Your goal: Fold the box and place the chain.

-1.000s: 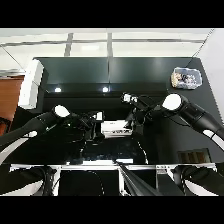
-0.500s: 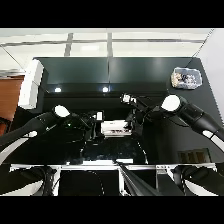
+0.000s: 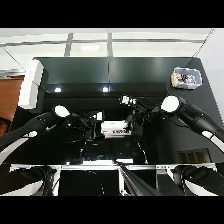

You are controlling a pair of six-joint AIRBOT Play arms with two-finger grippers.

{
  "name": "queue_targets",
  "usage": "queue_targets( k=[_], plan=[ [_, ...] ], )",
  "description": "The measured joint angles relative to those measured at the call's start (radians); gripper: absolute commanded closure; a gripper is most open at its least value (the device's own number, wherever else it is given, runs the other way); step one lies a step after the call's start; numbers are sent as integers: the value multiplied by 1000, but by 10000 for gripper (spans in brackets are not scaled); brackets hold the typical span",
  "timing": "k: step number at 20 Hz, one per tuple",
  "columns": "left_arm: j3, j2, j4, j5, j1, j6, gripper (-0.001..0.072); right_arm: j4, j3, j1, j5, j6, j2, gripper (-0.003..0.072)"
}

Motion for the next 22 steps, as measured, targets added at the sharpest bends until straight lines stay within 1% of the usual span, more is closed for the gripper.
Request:
queue_targets(
  k=[7, 8, 9, 19, 22],
  plan=[
    [0, 0, 0, 0, 0, 0, 348, -17, 0, 0, 14, 0, 0, 372],
    [0, 0, 0, 0, 0, 0, 348, -18, 0, 0, 14, 0, 0, 314],
    [0, 0, 0, 0, 0, 0, 348, -19, 0, 0, 17, 1, 0, 295],
    [0, 0, 0, 1, 0, 0, 349, -28, 0, 3, 28, 1, 0, 296],
    [0, 0, 0, 2, -1, 2, 348, -55, 0, 15, 40, 0, 0, 296]
  ],
)
